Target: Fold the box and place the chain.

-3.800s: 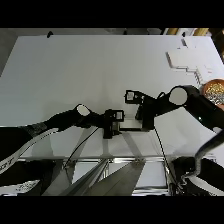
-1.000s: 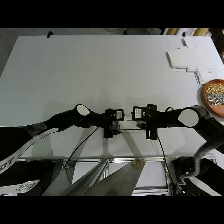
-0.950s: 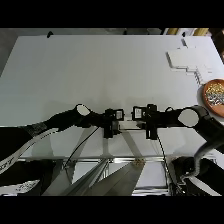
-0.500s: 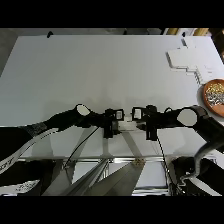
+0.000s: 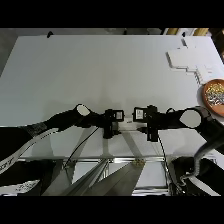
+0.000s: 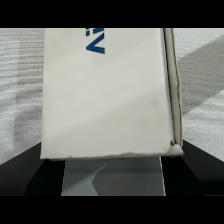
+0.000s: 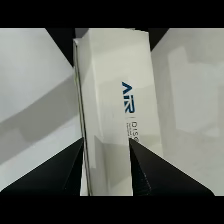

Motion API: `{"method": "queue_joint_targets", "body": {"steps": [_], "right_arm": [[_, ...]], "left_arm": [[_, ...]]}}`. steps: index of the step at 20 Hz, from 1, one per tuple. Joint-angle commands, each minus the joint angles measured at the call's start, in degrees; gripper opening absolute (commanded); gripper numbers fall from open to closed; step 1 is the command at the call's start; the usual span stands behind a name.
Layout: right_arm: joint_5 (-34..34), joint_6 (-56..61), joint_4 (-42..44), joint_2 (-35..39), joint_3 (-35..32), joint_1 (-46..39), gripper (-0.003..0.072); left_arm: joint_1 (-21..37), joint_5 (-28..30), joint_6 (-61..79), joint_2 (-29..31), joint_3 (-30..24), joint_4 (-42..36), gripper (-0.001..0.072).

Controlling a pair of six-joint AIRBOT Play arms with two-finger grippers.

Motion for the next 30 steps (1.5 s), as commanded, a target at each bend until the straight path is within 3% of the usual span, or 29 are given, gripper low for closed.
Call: {"method": "queue_joint_targets", "body": {"steps": [1, 5, 7, 9, 15, 30], "right_arm": [[0.72, 0.00, 1.36, 0.98, 0.00, 0.04, 0.0317], [0.68, -0.02, 4.22, 0.92, 0.00, 0.04, 0.0250], [0.63, -0.07, 4.39, 0.79, 0.00, 0.04, 0.0120], [0.46, -0.07, 4.33, 0.31, 0.00, 0.04, 0.0040], [0.33, 0.00, 4.33, -2.93, -0.02, 0.04, 0.0036], [-0.37, -1.07, 4.26, -3.04, -2.54, 0.04, 0.0035]], "left_arm": [[-0.02, 0.15, -0.09, 0.02, 0.02, -0.07, 0.0253], [-0.02, 0.15, -0.09, 0.02, 0.00, -0.07, 0.0253], [-0.02, 0.15, -0.09, 0.02, 0.00, -0.07, 0.0253], [-0.02, 0.13, -0.07, 0.02, 0.00, -0.07, 0.0253], [-0.02, 0.15, -0.07, 0.02, 0.00, -0.07, 0.0253], [-0.02, 0.13, -0.09, 0.02, 0.02, -0.07, 0.0253]]}}
